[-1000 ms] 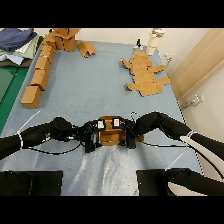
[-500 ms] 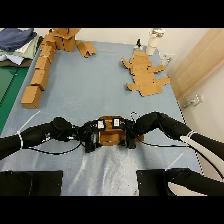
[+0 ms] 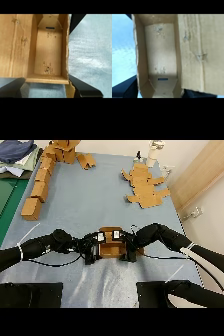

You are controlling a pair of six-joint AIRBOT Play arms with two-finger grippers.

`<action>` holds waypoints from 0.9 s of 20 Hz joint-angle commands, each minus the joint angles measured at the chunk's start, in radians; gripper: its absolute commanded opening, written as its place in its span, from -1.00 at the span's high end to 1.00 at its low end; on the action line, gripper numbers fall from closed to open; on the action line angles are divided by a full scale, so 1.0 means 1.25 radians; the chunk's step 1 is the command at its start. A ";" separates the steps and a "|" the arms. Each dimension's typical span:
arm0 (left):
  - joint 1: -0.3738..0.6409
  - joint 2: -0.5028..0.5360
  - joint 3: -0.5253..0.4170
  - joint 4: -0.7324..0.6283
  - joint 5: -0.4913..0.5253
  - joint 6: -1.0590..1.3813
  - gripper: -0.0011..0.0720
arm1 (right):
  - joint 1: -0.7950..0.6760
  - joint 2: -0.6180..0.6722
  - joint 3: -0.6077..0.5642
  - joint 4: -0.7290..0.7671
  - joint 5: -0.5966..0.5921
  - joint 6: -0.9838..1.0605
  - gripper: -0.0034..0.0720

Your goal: Fold the box.

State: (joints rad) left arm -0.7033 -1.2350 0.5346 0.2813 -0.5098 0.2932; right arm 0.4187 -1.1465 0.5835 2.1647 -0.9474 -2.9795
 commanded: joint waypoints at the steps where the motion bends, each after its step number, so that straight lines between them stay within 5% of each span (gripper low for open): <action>1: -0.001 0.000 0.000 -0.001 0.003 -0.002 -0.64 | -0.001 0.020 0.002 -0.059 -0.042 0.059 -0.99; 10: -0.001 0.000 0.000 -0.001 0.003 -0.002 -0.64 | -0.001 0.101 0.006 -0.388 -0.010 0.381 -0.99; 15: -0.001 0.000 0.000 -0.001 0.003 -0.002 -0.64 | -0.001 0.155 0.006 -0.311 -0.051 0.483 -0.98; 18: -0.001 0.000 0.000 -0.001 0.003 -0.002 -0.64 | -0.001 0.190 0.006 -0.234 -0.159 0.526 -0.98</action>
State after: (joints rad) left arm -0.7044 -1.2350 0.5346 0.2798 -0.5049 0.2913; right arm 0.4179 -0.9459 0.5903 1.7950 -1.0435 -2.3955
